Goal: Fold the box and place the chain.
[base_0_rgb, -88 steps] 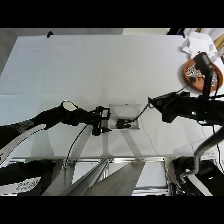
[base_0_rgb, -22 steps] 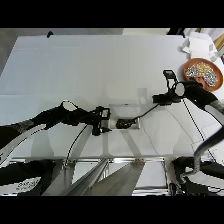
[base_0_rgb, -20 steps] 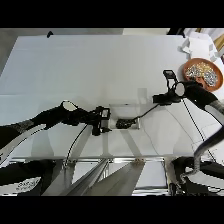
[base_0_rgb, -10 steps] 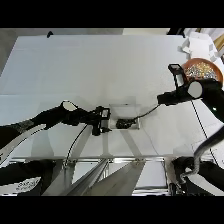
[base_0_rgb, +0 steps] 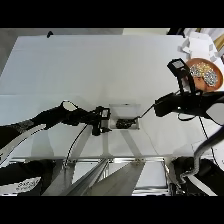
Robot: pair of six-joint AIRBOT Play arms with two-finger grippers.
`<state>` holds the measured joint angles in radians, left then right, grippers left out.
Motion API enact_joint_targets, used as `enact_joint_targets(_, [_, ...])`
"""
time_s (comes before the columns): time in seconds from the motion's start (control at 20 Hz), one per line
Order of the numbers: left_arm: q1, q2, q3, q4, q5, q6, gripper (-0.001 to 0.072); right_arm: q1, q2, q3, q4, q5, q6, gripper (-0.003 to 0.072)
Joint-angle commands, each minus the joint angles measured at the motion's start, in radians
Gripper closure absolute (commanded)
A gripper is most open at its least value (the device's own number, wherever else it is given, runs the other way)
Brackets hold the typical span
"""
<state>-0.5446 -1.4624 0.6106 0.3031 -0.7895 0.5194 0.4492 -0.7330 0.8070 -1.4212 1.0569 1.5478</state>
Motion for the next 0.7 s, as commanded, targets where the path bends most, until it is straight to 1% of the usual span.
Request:
enact_joint_targets(0.0, [0.001,0.001,0.000,0.000,0.000,0.000,0.0459,0.114,0.047,0.001,0.076,-0.015,0.000,0.0667])
enact_joint_targets(0.2, [0.001,0.001,0.000,0.000,0.000,0.000,0.0459,0.233,0.047,0.001,0.109,-0.143,0.001,0.0667])
enact_joint_targets(0.35, [0.001,0.001,0.000,0.000,0.000,0.000,0.0459,0.293,0.045,0.001,0.112,-0.224,0.035,0.0667])
enact_joint_targets(0.65, [0.001,0.001,0.000,0.000,0.000,0.000,0.0459,0.304,-0.002,-0.015,0.112,-0.226,0.043,0.0667])
